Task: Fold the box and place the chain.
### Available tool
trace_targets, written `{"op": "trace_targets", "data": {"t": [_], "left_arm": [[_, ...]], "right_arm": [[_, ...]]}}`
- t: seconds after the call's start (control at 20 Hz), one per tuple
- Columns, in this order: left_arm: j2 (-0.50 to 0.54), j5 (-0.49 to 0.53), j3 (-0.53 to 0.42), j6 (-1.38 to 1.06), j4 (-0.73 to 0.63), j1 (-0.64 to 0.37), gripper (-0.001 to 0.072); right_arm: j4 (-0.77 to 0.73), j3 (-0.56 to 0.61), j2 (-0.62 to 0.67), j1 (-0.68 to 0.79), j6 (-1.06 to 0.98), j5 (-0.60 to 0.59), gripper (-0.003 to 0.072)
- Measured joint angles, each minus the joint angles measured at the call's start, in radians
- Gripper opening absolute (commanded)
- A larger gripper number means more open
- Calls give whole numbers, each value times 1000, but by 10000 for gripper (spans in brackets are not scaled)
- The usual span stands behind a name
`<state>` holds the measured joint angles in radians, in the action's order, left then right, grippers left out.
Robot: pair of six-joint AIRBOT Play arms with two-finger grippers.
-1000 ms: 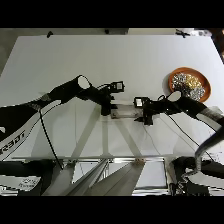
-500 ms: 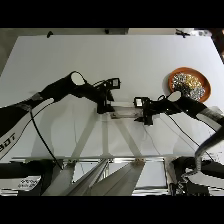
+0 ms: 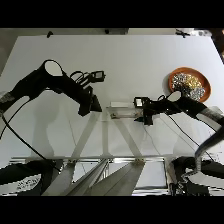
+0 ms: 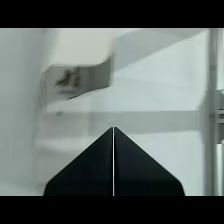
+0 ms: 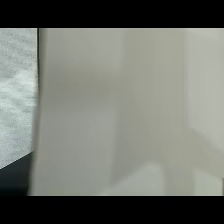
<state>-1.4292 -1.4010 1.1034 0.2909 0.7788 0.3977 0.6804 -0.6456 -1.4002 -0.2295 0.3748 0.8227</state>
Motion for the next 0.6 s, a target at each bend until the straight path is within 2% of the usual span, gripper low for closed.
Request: {"op": "trace_targets", "data": {"t": [0.1,0.15,0.35,0.6], "left_arm": [[-6,10,-1,-33,-47,67,4],[-11,47,-1,-47,-69,101,4],[-44,315,-1,-70,-170,195,3],[-114,622,-2,42,-246,197,2]], "right_arm": [[0,0,0,0,0,0,383],[0,0,0,0,0,0,383],[0,0,0,0,0,0,383],[0,0,0,0,0,0,383]]}}
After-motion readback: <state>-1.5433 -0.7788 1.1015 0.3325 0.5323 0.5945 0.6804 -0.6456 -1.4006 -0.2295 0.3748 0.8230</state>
